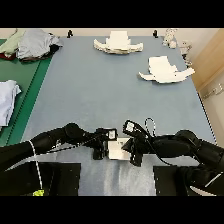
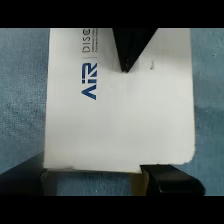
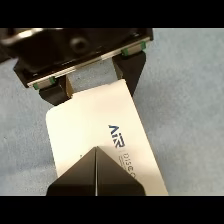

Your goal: Fold the box.

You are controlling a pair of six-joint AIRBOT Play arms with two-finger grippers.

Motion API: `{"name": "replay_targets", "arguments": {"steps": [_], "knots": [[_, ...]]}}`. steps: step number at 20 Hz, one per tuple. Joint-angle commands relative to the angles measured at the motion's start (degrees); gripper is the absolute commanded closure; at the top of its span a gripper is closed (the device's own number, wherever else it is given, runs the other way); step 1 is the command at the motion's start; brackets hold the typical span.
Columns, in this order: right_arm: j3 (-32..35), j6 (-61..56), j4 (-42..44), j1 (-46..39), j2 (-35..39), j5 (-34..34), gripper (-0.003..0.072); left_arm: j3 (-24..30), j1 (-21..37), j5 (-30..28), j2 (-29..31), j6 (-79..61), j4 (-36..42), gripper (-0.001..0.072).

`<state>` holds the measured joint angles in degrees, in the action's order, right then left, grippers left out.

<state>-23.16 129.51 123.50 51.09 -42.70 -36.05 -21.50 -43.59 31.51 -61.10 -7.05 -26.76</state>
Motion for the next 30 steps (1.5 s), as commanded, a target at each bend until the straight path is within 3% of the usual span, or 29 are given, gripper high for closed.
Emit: {"name": "replay_targets", "arguments": {"steps": [1, 3, 4, 8, 14, 30], "knots": [[0.2, 0.0, -4.8, 1.7, 2.9, 2.6, 0.0635, 0.0, 0.0, 0.0, 0.0, 0.0, 0.0, 0.0187], [0.2, 0.0, -5.5, 1.7, 4.9, 2.6, 0.0359, 0.0, 0.0, 0.0, 0.0, 0.0, 0.0, 0.0187], [0.2, 0.8, -5.7, 1.8, 5.5, 2.5, 0.0258, 0.0, 0.0, 0.0, 0.0, 0.0, 0.0, 0.0187], [0.3, 9.8, -6.0, 1.8, 5.5, 0.5, 0.0103, 0.0, 0.0, 0.0, 0.0, 0.0, 0.0, 0.0187], [0.3, 11.3, -13.6, 1.8, 3.4, 0.9, 0.0103, 0.0, 0.0, 0.0, 0.0, 0.0, 0.0, 0.0187], [0.2, 14.1, -12.9, 2.6, 3.1, 1.4, 0.0103, 0.0, 0.0, 0.0, 0.0, 0.0, 0.0, 0.0187]]}}
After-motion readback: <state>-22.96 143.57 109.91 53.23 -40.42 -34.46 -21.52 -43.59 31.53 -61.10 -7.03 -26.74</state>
